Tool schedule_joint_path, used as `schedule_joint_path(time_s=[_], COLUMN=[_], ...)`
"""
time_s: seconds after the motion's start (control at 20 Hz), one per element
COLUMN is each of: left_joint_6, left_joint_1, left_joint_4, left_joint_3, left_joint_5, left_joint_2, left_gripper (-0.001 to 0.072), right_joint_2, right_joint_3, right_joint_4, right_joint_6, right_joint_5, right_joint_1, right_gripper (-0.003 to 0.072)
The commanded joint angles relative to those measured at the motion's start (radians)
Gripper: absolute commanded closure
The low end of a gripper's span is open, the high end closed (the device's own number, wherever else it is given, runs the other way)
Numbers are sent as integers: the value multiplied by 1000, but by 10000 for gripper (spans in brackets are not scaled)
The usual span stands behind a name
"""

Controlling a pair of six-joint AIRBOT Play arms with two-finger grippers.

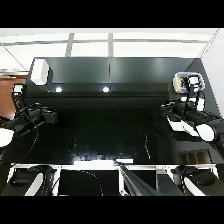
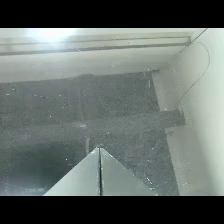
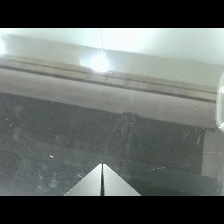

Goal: Fold the box and place the chain.

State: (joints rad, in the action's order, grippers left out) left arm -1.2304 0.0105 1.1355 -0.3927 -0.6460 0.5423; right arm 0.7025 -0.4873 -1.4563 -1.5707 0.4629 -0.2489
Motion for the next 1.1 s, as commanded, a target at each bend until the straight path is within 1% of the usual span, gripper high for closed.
schedule_joint_path(time_s=[0.0,0.7,0.8,1.05], left_joint_6=[0,0,0,0], left_joint_1=[0,0,0,0], left_joint_4=[0,0,0,-13], left_joint_3=[1,1,1,1], left_joint_5=[0,1,16,109], left_joint_2=[-1,-1,-1,5], left_gripper=[681,682,681,681], right_joint_2=[0,0,0,0], right_joint_3=[0,0,0,0], right_joint_4=[0,0,1,5], right_joint_6=[0,0,0,0], right_joint_5=[0,0,-3,-125], right_joint_1=[0,0,0,0], right_gripper=[683,683,683,683])
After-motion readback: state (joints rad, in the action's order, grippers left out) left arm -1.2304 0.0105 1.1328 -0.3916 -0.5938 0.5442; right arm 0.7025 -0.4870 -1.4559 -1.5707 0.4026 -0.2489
